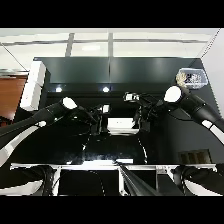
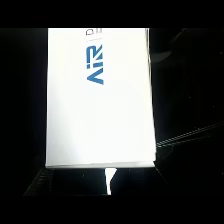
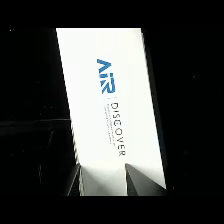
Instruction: Fold the box and place the chain.
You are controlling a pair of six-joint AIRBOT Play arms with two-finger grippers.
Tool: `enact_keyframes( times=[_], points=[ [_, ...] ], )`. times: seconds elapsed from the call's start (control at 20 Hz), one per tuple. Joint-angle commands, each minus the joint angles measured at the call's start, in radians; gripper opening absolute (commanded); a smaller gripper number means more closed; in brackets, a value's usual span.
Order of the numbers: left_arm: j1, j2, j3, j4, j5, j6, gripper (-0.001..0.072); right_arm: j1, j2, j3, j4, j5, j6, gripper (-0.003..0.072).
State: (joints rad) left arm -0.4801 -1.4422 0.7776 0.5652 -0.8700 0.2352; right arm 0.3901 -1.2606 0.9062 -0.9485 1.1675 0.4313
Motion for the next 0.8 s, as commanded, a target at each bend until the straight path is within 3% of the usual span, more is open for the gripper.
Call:
enact_keyframes(
  times=[0.0, 0.15, 0.35, 0.4, 0.45, 0.5, 0.65, 0.75],
  points=[
    [0.000, 0.000, 0.000, 0.000, -0.001, 0.001, 0.0510, 0.005, 0.001, 0.001, -0.003, -0.004, 0.026, 0.0336],
    [0.000, 0.000, 0.000, 0.000, -0.001, 0.001, 0.0510, -0.009, 0.026, 0.032, 0.010, 0.049, 0.110, 0.0336],
    [0.000, 0.000, 0.000, 0.000, 0.000, 0.001, 0.0510, -0.122, 0.095, 0.071, 0.014, 0.144, 0.443, 0.0335],
    [0.000, 0.000, 0.000, 0.000, 0.000, 0.001, 0.0510, -0.151, 0.097, 0.068, 0.027, 0.181, 0.515, 0.0309],
    [0.000, 0.000, 0.000, 0.000, 0.000, 0.001, 0.0510, -0.175, 0.097, 0.047, 0.073, 0.208, 0.545, 0.0113],
    [0.000, 0.000, 0.000, 0.000, 0.000, 0.001, 0.0510, -0.189, 0.097, 0.011, 0.148, 0.210, 0.537, 0.0012],
    [0.000, 0.000, 0.000, 0.000, 0.000, 0.001, 0.0510, -0.186, 0.087, -0.130, 0.436, 0.120, 0.484, 0.0012],
    [0.000, 0.000, 0.000, 0.000, 0.000, 0.001, 0.0510, -0.176, 0.061, -0.193, 0.549, 0.056, 0.484, 0.0013]
  ],
)
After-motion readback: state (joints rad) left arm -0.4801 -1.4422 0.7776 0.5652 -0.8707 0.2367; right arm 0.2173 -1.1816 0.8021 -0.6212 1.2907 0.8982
